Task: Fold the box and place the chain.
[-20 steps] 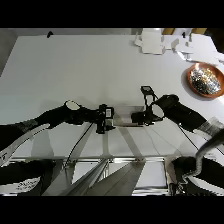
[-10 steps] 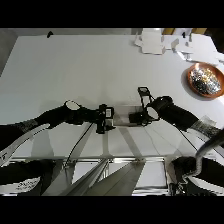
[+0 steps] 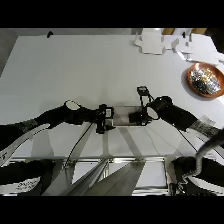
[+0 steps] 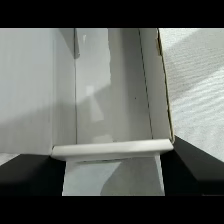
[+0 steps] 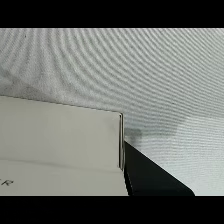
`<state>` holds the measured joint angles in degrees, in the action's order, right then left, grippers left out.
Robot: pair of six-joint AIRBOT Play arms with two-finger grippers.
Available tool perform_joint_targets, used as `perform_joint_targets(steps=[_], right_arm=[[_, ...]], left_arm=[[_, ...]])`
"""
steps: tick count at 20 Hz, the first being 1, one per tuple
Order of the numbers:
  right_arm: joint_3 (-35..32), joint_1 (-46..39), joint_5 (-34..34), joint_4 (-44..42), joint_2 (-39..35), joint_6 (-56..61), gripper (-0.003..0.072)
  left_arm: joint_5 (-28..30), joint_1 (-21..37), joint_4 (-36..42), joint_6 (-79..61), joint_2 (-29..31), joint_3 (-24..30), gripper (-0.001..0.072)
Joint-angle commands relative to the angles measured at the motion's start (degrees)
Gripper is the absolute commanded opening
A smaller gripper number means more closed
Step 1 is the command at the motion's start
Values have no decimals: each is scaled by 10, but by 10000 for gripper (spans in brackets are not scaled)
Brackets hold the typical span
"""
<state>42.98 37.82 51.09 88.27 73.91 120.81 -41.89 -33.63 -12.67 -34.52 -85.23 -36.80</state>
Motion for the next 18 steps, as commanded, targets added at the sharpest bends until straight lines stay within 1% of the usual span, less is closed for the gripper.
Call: perform_joint_targets(steps=[1, 4, 5, 8, 10, 11, 13, 14, 16, 18], right_arm=[[0, 0, 3, 24, 0, 2, 170], [0, 0, 2, 28, 0, 3, 162], [0, 0, 2, 28, 0, 3, 144], [0, 0, 19, 30, 0, 2, 20], [0, 0, 26, 31, -1, 2, 21], [0, 0, 24, 30, -3, 2, 56], [0, 0, 22, 31, -18, -3, 260], [1, -1, 23, 34, -31, -26, 293], [8, -1, 40, 46, -63, -61, 293], [33, -1, 85, 59, -90, -91, 295]], left_arm=[[0, 0, 0, 0, 0, 0, 133], [0, 0, 0, 0, 0, 0, 133], [0, 0, 0, 0, 0, 0, 133], [0, 0, 0, 0, 0, 0, 133], [0, 0, 0, 0, 0, 0, 133], [0, 0, 0, 0, 0, 0, 133], [0, 0, 0, 0, 0, 0, 133], [0, 0, 0, 0, 0, 0, 133], [0, 0, 0, 0, 0, 0, 133], [-1, 0, 0, 0, 0, 0, 133]])
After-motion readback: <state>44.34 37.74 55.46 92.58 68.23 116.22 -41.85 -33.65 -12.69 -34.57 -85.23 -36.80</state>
